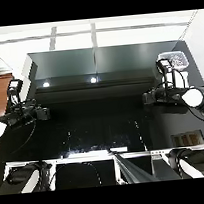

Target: Fold the box and place the chain.

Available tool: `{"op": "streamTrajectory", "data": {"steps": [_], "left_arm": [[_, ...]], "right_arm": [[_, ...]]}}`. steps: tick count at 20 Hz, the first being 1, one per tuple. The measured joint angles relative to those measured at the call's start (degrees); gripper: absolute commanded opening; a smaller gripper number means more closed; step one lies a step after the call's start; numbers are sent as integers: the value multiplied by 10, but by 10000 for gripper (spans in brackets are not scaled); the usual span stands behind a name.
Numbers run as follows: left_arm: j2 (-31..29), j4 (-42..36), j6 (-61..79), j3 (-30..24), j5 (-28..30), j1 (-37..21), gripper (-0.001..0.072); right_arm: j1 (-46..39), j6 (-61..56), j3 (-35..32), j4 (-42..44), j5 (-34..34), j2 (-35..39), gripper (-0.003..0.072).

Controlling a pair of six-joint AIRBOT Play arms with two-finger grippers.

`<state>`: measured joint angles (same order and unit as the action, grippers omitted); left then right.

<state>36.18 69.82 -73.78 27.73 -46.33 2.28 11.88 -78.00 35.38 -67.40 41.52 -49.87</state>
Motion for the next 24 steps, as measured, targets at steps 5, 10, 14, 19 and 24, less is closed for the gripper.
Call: {"op": "streamTrajectory", "data": {"steps": [5, 10, 14, 19, 24], "left_arm": [[0, 0, 0, 0, 0, 0, 27], [0, 0, 0, 0, 0, 0, 27], [0, -1, 0, 0, 4, 0, 27], [4, -17, 0, -7, 55, 0, 433], [50, -35, 5, 9, 95, 12, 712]], "right_arm": [[0, 0, 0, 0, 0, 0, 18], [0, 0, 0, 0, 0, 0, 18], [0, 0, 0, 2, -3, 0, 18], [0, 0, 0, 46, -61, 0, 507], [-27, -18, 6, 42, -131, -21, 700]]}}
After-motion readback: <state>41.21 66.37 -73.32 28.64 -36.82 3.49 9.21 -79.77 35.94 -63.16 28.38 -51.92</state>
